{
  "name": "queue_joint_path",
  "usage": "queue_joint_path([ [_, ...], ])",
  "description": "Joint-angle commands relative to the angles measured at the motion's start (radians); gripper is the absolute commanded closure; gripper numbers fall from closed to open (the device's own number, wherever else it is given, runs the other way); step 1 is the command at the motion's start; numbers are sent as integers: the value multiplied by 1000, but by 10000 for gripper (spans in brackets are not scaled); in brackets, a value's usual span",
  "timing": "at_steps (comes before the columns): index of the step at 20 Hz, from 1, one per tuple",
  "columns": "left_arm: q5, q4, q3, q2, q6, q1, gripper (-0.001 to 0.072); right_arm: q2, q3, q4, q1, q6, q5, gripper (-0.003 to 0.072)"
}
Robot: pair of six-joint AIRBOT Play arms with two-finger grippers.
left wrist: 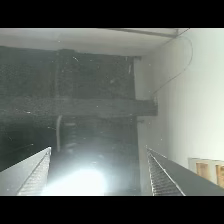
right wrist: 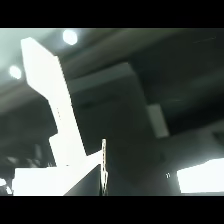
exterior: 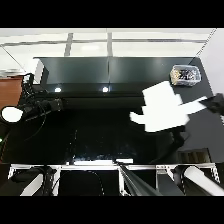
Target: Fold the box and place the chain.
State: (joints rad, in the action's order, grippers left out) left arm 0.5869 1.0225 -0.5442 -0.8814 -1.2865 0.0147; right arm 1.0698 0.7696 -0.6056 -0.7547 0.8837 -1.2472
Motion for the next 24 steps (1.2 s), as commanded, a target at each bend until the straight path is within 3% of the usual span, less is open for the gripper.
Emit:
queue_joint_path([
  [1, 5, -54, 1, -1, 1, 3, 5, -300, -353, 285, 206, 3, 296, 676],
  [4, 5, -137, 0, -8, 63, 48, 6, -466, -534, 402, 443, -18, 462, 676],
  [6, 16, -202, -7, -45, 116, 97, 6, -490, -591, 426, 587, -17, 555, 676],
  [11, 221, -330, -151, -289, 170, 134, 6, -490, -612, 429, 843, 0, 735, 675],
  [16, 517, -620, -322, -578, 348, 133, 6, -489, -612, 429, 913, 2, 766, 675],
  [20, 600, -582, -438, -774, 265, 136, 7, -489, -612, 424, 913, 2, 774, 675],
  [24, 647, -596, -491, -868, 290, 163, 7, -489, -612, 421, 912, 2, 777, 675],
])
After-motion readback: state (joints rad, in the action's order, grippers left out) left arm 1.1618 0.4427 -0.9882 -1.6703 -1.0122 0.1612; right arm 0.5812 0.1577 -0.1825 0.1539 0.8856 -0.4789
